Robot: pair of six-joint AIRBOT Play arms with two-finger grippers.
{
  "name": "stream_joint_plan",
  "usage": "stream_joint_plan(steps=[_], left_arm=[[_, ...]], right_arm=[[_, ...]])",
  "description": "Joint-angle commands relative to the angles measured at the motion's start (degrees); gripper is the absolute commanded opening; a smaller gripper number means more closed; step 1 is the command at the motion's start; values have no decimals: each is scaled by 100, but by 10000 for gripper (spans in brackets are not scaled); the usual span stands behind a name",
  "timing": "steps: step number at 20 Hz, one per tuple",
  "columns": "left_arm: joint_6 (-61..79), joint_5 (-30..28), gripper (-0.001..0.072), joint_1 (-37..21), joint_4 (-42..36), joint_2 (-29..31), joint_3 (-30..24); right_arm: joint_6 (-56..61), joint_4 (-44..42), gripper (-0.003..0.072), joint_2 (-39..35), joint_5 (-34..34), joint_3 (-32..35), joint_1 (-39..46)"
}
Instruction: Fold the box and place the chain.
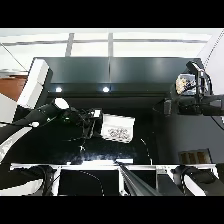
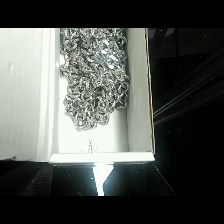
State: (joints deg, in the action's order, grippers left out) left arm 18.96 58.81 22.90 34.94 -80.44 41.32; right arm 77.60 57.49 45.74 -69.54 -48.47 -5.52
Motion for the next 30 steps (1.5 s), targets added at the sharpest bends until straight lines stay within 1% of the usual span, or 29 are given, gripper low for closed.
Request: stream_joint_plan(steps=[1,4,7,9,10,12,13,20,26,30], left_arm=[[-13,-26,393,4,17,-2,2],[-13,-26,393,4,17,-2,2],[-13,-26,393,7,17,-2,2],[-13,-31,393,42,42,-2,2],[-13,-31,393,66,76,-2,2],[-15,-35,394,85,105,-2,2],[-15,-35,394,85,105,-2,2],[-37,-57,394,85,103,-2,2],[-37,-57,394,85,103,-2,2],[-39,-57,395,85,103,-2,2]], right_arm=[[109,0,720,28,114,59,-55],[199,-28,720,380,520,170,-317],[164,-258,720,1056,1484,170,-813],[-188,-483,720,1561,1812,168,-1132],[-693,-710,719,1794,1825,170,-1281],[-1471,-1069,712,2063,1814,170,-1537],[-1790,-1121,713,2072,1805,168,-1635],[-3152,-986,714,1766,525,149,-1591],[-3182,-1023,714,1762,192,151,-1705],[-3180,-492,713,1762,328,153,-2035]])
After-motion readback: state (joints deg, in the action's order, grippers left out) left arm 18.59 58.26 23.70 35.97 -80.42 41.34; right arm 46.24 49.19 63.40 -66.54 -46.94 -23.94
